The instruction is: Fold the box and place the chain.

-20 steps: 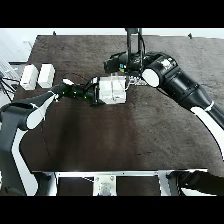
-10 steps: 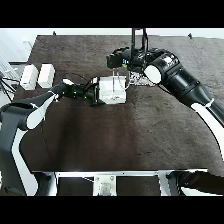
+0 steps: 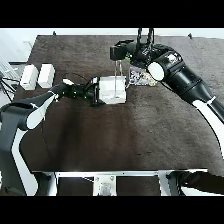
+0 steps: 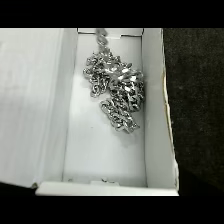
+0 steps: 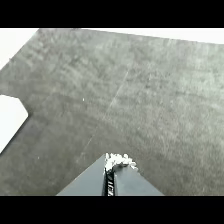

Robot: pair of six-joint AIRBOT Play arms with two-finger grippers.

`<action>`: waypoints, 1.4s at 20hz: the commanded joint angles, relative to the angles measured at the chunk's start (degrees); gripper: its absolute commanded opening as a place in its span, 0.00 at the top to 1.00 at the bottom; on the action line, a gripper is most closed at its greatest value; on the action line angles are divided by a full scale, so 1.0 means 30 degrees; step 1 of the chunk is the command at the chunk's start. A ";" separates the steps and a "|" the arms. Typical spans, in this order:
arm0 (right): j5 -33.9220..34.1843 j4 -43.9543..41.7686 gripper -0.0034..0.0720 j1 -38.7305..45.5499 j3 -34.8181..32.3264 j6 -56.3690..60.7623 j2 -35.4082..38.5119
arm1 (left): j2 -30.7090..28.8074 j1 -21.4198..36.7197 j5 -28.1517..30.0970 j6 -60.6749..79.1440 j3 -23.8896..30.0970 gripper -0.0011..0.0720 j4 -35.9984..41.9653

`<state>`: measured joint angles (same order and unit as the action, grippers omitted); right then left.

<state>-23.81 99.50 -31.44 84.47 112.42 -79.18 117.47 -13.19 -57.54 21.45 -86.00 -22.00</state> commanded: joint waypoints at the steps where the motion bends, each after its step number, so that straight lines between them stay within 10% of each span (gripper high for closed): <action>1: 0.0401 -0.0605 0.94 0.0066 -0.0029 0.0036 0.0007 | -0.0015 0.0007 0.0007 0.0000 0.0007 0.35 0.0000; 12: -0.0503 -0.2397 0.94 -0.1100 -0.3024 0.0481 -0.0350 | -0.0015 0.0007 0.0007 0.0000 0.0007 0.35 0.0000; 19: 0.1151 -0.2856 0.93 -0.0743 -0.4444 0.1188 -0.5413 | -0.0015 0.0007 0.0007 0.0000 0.0007 0.35 0.0000; 21: 0.1086 -0.2965 0.41 -0.0670 -0.4386 0.1173 -0.5238 | -0.0015 0.0007 0.0007 0.0000 0.0007 0.35 0.0000; 22: 0.1086 -0.2958 0.32 -0.0663 -0.4320 0.0998 -0.4874 | -0.0015 0.0007 0.0000 0.0000 0.0007 0.35 0.0000; 28: -0.0641 -0.1603 0.32 0.0860 -0.4328 -0.0189 -0.1486 | -0.0015 0.0007 0.0007 0.0000 0.0007 0.35 0.0000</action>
<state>-22.61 92.33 -31.29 71.53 113.01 -86.91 117.47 -13.19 -57.54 21.45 -86.00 -22.00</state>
